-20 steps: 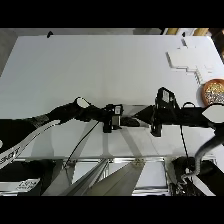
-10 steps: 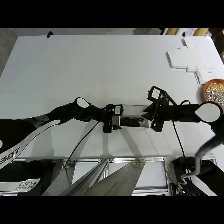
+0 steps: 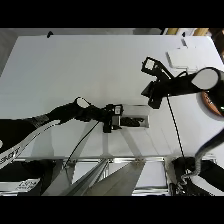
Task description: Fold the box and place the chain.
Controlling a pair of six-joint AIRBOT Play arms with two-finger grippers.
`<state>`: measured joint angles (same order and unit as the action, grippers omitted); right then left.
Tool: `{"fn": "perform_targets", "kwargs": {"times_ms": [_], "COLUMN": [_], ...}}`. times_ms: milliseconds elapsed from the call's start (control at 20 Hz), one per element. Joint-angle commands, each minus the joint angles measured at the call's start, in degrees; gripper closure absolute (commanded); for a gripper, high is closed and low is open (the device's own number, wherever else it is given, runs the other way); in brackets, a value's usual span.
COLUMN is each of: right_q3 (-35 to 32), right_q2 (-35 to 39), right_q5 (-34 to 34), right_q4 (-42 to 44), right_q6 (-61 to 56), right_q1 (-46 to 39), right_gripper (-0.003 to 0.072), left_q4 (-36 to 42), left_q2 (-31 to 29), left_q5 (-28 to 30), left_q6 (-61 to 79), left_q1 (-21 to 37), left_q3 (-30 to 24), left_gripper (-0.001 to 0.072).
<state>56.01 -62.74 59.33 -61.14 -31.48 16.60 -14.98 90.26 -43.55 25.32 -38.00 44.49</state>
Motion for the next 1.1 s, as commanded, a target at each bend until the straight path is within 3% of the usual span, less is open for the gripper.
{"fn": "perform_targets", "kwargs": {"times_ms": [0, 450, 1000, 1050], "right_q3": [1.8, -0.4, -10.5, -11.2], "right_q2": [-6.8, -5.4, 2.0, 3.1], "right_q5": [0.5, 12.2, 9.8, 9.6], "right_q4": [0.9, 0.7, 1.1, 1.2], "right_q6": [-1.2, -0.3, 6.9, 8.2], "right_q1": [0.1, 1.9, 4.9, 4.9], "right_gripper": [0.0674, 0.0673, 0.0670, 0.0633], "left_q4": [0.0, 0.0, 0.0, 0.0], "left_q2": [0.0, -0.1, 0.0, 0.0], "left_q5": [0.0, 0.0, 0.0, 0.0], "left_q6": [0.0, 0.0, 0.0, 0.0], "left_q1": [0.0, 0.0, 0.0, 0.0], "left_q3": [0.0, 0.0, 0.0, 0.0], "left_gripper": [0.0435, 0.0435, 0.0435, 0.0435]}}
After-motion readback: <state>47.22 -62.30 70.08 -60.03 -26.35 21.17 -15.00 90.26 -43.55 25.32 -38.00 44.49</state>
